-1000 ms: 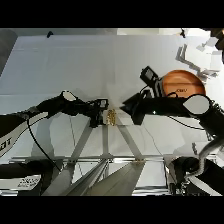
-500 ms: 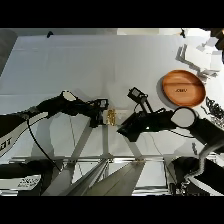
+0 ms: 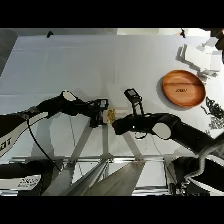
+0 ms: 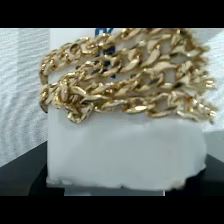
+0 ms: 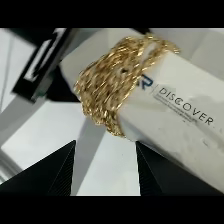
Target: Fold the box and place the chain.
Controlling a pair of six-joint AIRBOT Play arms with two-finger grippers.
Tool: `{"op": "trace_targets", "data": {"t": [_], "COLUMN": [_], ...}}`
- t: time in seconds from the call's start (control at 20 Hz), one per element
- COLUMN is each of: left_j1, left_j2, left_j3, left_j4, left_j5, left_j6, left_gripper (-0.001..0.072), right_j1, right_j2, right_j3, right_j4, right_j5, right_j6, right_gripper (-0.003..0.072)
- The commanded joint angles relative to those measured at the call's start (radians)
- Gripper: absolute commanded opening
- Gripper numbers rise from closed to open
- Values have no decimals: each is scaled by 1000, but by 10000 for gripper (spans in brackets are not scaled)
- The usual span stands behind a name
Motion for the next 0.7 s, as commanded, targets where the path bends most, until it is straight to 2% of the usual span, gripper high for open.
{"op": "trace_targets", "data": {"t": [0.0, 0.15, 0.3, 0.4, 0.55, 0.6, 0.65], "left_j1": [0, 0, 0, 0, 0, 0, 0], "left_j2": [-1, -1, -1, -1, -1, -1, -1], "left_j3": [0, 0, 0, 0, 0, 0, 0], "left_j4": [0, 0, 1, 1, 0, 0, 1], "left_j5": [0, 0, 0, 0, -2, -3, -3], "left_j6": [1, 1, 1, 1, 1, 1, 1], "left_gripper": [345, 345, 345, 345, 345, 345, 345], "right_j1": [13, 13, 13, 13, 13, 13, 13], "right_j2": [-69, -97, -119, -133, -133, -133, -133], "right_j3": [55, 113, 121, 121, 121, 121, 121], "right_j4": [-119, -119, -118, -114, -116, -117, -123], "right_j5": [-24, -25, -21, -13, -24, -28, -29], "right_j6": [153, 153, 154, 153, 153, 153, 152], "right_gripper": [408, 404, 387, 321, 151, 136, 44]}}
